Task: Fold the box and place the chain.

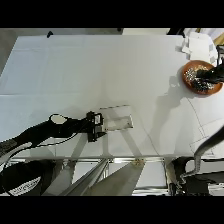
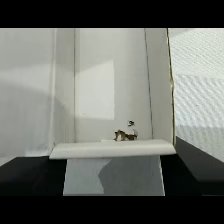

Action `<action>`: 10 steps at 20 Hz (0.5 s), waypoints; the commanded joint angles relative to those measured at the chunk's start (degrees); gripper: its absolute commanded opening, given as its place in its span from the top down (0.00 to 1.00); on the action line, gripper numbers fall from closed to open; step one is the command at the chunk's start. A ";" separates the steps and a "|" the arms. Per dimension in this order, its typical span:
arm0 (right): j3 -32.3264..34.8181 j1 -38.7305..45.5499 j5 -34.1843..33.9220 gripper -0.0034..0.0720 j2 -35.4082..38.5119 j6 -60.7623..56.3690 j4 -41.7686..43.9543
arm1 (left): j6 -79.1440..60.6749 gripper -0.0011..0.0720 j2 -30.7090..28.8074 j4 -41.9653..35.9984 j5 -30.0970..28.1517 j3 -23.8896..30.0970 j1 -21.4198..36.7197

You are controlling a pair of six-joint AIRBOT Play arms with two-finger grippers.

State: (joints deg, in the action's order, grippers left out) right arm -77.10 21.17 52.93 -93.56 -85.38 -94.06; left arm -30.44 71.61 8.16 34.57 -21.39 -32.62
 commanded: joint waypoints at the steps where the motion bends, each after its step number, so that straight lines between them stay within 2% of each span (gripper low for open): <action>1: -1.53 0.68 -3.26 0.62 -4.52 0.37 -0.07 | 0.00 0.89 -0.02 0.00 0.00 0.00 0.02; 6: -1.53 0.68 -3.48 0.64 -5.51 0.44 0.04 | 0.00 0.89 -0.02 0.00 0.00 0.00 0.02; 8: -1.53 0.68 -3.43 0.69 -5.86 0.46 0.39 | 0.00 0.89 -0.02 0.00 0.00 0.00 0.02; 9: -1.51 0.68 -3.52 0.77 -5.92 0.48 0.42 | 0.00 0.89 -0.02 0.00 0.00 0.00 0.02; 10: -1.51 0.68 -3.65 0.81 -6.05 0.59 0.42 | 0.00 0.89 -0.02 0.00 0.00 0.00 0.02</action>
State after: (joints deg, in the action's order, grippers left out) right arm -78.54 21.80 49.65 -99.04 -84.95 -93.91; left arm -30.44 71.61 8.16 34.57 -21.39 -32.62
